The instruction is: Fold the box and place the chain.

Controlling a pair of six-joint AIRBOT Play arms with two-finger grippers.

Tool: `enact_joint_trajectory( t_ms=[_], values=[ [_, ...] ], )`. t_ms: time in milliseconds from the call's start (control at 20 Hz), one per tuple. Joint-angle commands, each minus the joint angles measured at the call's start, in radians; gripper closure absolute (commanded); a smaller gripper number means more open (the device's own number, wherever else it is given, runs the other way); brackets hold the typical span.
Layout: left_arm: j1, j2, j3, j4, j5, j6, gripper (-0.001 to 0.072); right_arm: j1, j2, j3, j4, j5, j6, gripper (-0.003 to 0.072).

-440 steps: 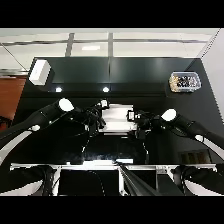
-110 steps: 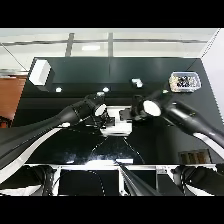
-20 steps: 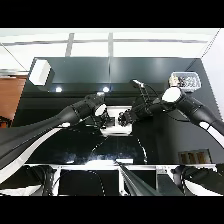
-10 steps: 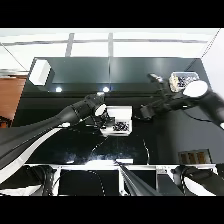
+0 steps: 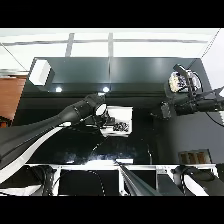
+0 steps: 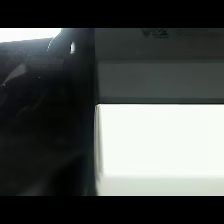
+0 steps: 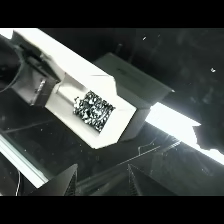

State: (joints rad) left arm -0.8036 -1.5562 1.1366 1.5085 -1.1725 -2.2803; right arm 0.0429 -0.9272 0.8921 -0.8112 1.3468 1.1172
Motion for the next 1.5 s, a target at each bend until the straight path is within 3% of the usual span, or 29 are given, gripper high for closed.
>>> enact_joint_trajectory(
  t_ms=[0, 50, 200, 400, 550, 700, 750, 850, 950, 1000, 1050, 1100, 1300, 1400, 1450],
  values=[
    [-0.003, 0.007, 0.039, 0.002, -0.023, 0.007, 0.0152, -0.008, 0.011, 0.0, -0.01, 0.017, 0.0, 0.031],
    [-0.003, 0.013, 0.054, 0.003, -0.034, 0.02, 0.0081, -0.008, 0.011, 0.0, -0.013, 0.017, -0.001, 0.0309],
    [-0.003, 0.077, 0.065, 0.033, -0.045, 0.13, 0.0083, -0.008, 0.01, 0.0, -0.016, 0.018, -0.001, 0.0309],
    [-0.005, 0.25, 0.044, 0.145, -0.112, 0.261, 0.0083, -0.01, 0.01, 0.0, -0.039, 0.017, 0.0, 0.0309],
    [0.063, 0.41, -0.064, 0.267, -0.151, 0.289, 0.0091, -0.01, 0.01, 0.0, -0.07, -0.016, 0.002, 0.0309],
    [0.253, 0.562, -0.245, 0.252, -0.132, 0.296, 0.0091, -0.01, 0.01, 0.0, -0.091, -0.085, 0.006, 0.0309],
    [0.328, 0.606, -0.309, 0.202, -0.076, 0.299, 0.0091, -0.01, 0.01, 0.0, -0.091, -0.108, 0.007, 0.0309],
    [0.493, 0.673, -0.446, -0.085, 0.124, 0.452, 0.0091, -0.01, 0.01, 0.0, -0.091, -0.144, 0.007, 0.0309],
    [0.629, 0.678, -0.572, -0.617, 0.257, 0.951, 0.0091, -0.01, 0.01, 0.0, -0.091, -0.165, 0.008, 0.0309],
    [0.674, 0.663, -0.622, -0.89, 0.244, 1.262, 0.0091, -0.01, 0.01, 0.0, -0.092, -0.168, 0.008, 0.0309],
    [0.694, 0.647, -0.655, -1.073, 0.205, 1.506, 0.0091, -0.01, 0.01, 0.0, -0.091, -0.167, 0.008, 0.0309],
    [0.694, 0.626, -0.674, -1.174, 0.163, 1.717, 0.009, -0.01, 0.01, 0.0, -0.092, -0.166, 0.008, 0.0309],
    [0.628, 0.555, -0.676, -1.168, 0.128, 2.205, 0.0081, -0.01, 0.01, 0.0, -0.092, -0.162, 0.008, 0.0309],
    [0.568, 0.524, -0.676, -1.098, 0.187, 2.373, 0.0, -0.01, 0.01, 0.0, -0.093, -0.146, 0.009, 0.0309],
    [0.531, 0.506, -0.676, -1.061, 0.238, 2.391, 0.0, -0.01, 0.01, 0.0, -0.092, -0.143, 0.009, 0.0309]
  ],
)
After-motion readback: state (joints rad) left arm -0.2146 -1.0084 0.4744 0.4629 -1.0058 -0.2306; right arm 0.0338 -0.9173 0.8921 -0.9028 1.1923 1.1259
